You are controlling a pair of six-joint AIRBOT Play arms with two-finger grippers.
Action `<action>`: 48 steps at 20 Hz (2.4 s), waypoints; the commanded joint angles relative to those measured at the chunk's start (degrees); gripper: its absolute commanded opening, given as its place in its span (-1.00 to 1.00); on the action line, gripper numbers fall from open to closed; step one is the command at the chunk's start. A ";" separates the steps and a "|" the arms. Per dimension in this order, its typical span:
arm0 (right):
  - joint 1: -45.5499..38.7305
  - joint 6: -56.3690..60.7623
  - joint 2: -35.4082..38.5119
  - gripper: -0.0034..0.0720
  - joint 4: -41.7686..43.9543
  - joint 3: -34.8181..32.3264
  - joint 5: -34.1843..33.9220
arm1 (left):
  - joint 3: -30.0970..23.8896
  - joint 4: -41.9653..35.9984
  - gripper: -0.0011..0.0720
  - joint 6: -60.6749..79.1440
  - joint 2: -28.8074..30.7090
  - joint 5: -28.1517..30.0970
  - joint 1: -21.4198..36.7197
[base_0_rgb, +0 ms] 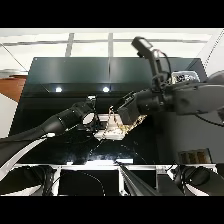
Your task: Fold the box and place the chain.
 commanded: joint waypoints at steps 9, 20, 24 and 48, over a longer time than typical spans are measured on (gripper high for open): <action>-3.06 -0.11 -2.29 -0.85 -2.14 0.02 -0.57 | 0.02 0.04 -0.88 0.04 0.00 0.22 -0.04; -8.48 -1.44 -1.88 0.57 -3.43 -1.53 -10.86 | 0.02 0.24 -0.88 0.04 0.00 0.22 -0.04; -18.05 -7.85 0.39 0.57 -15.13 -4.20 -16.31 | 0.02 0.28 -0.88 0.04 0.00 0.04 -0.02; -9.57 -73.00 -13.27 0.98 -1.42 -31.12 17.44 | 0.02 0.26 -0.88 0.02 0.00 0.24 0.00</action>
